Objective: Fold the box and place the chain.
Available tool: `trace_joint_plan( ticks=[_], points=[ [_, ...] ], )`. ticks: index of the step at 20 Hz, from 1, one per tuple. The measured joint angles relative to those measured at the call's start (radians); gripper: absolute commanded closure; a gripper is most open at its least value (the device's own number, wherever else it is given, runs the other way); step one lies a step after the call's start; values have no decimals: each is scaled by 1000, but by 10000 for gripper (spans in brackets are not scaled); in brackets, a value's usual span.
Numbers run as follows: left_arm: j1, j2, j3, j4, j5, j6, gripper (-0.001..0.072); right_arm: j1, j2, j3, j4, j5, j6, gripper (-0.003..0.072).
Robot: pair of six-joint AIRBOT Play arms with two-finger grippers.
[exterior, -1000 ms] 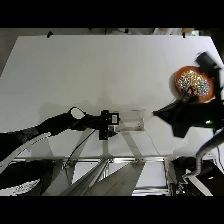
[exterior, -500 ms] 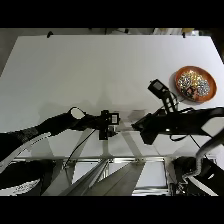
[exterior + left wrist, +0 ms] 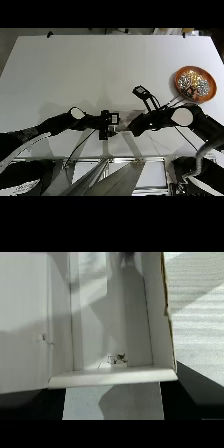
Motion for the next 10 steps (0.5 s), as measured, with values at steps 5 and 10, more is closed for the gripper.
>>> trace_joint_plan(
  ticks=[5,10],
  points=[
    [0,0,0,0,0,0,509,-17,5,39,-29,48,0,536],
    [0,0,0,0,0,0,508,-140,87,100,-177,177,68,538]
  ],
)
